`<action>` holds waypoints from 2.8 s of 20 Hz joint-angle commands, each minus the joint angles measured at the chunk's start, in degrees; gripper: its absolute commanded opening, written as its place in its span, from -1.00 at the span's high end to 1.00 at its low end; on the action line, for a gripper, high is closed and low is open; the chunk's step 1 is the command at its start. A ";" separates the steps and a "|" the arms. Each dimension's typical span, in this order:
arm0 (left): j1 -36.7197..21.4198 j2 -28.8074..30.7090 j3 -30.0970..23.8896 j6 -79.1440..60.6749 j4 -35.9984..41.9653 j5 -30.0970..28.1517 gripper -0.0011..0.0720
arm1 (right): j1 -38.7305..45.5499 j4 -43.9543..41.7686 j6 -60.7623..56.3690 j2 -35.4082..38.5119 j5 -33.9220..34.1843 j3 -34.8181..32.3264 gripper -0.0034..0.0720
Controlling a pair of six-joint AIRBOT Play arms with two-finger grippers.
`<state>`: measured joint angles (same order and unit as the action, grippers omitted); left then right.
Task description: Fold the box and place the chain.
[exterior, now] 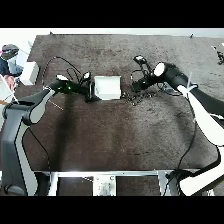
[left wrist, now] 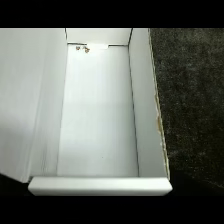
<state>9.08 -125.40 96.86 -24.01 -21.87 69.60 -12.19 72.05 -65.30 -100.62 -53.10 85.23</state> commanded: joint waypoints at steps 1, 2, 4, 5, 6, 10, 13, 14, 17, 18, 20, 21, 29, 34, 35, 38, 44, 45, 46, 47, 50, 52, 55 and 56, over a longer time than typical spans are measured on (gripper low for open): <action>0.04 -0.02 0.04 -0.02 0.00 -0.02 0.19 | -0.17 -3.19 2.97 -4.17 0.24 0.96 0.13; 0.04 -0.02 0.04 -0.02 -0.02 -0.02 0.19 | -0.57 -3.15 2.99 -4.33 0.26 0.96 0.13; 0.04 -0.02 0.04 -0.02 0.00 0.00 0.19 | -1.60 -3.02 3.89 -4.52 0.24 0.96 0.13; 0.04 -0.02 0.04 -0.02 -0.02 0.00 0.19 | -2.08 -2.84 3.87 -4.76 0.24 0.96 0.13; 0.04 -0.02 0.04 -0.02 0.00 0.00 0.19 | -2.36 -2.36 3.85 -5.33 0.28 0.96 0.13; 0.04 -0.02 0.04 0.00 0.00 0.00 0.19 | -2.60 -0.28 3.91 -6.56 0.42 0.98 0.67; 0.04 -0.02 0.04 -0.02 0.00 0.00 0.19 | -2.86 -0.39 5.40 -3.91 0.52 0.98 0.87; 0.04 -0.02 0.04 -0.02 0.00 0.00 0.19 | -2.86 -0.57 5.38 -1.77 0.74 0.98 0.87; 0.04 -0.02 0.04 -0.02 0.00 0.00 0.19 | -2.93 -2.58 5.35 7.17 0.96 0.98 0.88; 0.04 -0.02 0.04 -0.02 0.00 0.00 0.19 | -2.97 -3.48 5.33 9.90 1.09 0.98 0.88; 0.04 -0.02 0.04 -0.02 0.00 -0.02 0.19 | -3.23 -5.84 5.33 14.86 1.75 0.98 0.88; 0.04 -0.02 0.04 0.00 0.00 0.00 0.19 | -3.58 -6.34 5.31 16.98 2.56 0.98 0.88; 0.04 -0.02 0.04 -0.02 0.00 -0.02 0.19 | -12.57 -7.37 5.33 21.90 7.50 4.63 0.88; 0.04 -0.02 0.04 -0.02 -0.02 0.00 0.19 | -14.71 -7.63 5.75 17.84 13.90 4.63 0.88; 0.04 -0.02 0.04 0.00 0.00 0.00 0.19 | -14.80 -8.63 5.75 16.70 14.58 4.63 0.88; 0.04 -0.02 0.04 -0.02 0.00 0.00 0.19 | -15.93 -10.21 5.84 13.73 16.63 4.66 0.88; 0.04 -0.02 0.04 -0.02 0.00 0.00 0.19 | -19.85 -11.98 8.31 10.99 20.06 4.74 0.88; 0.04 -0.02 0.04 -0.02 -0.02 0.00 0.19 | -19.82 -12.61 8.26 10.58 20.00 4.72 0.88; 0.04 -0.02 0.04 -0.02 -0.02 0.00 0.19 | -19.82 -13.49 8.28 9.90 19.65 4.74 0.87; 0.04 -0.02 0.04 -0.02 0.00 0.00 0.19 | -19.82 -14.36 8.33 9.03 19.23 4.74 0.87; 0.04 -0.02 0.04 -0.02 -0.02 0.00 0.19 | -19.82 -15.32 8.31 5.33 18.38 4.74 0.88; 0.04 -0.02 0.04 0.00 0.00 0.00 0.19 | -19.82 -15.32 8.33 3.21 18.43 4.76 0.87; 0.04 -0.02 0.04 -0.02 0.00 0.00 0.19 | -19.23 -14.84 7.26 1.16 18.38 4.74 0.37; 0.04 -0.02 0.04 -0.02 0.00 0.00 0.19 | -18.51 -13.57 6.29 1.11 18.27 4.74 0.29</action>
<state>9.08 -125.40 96.86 -24.01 -21.87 69.63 -31.55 57.21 -57.36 -97.97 -34.54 89.93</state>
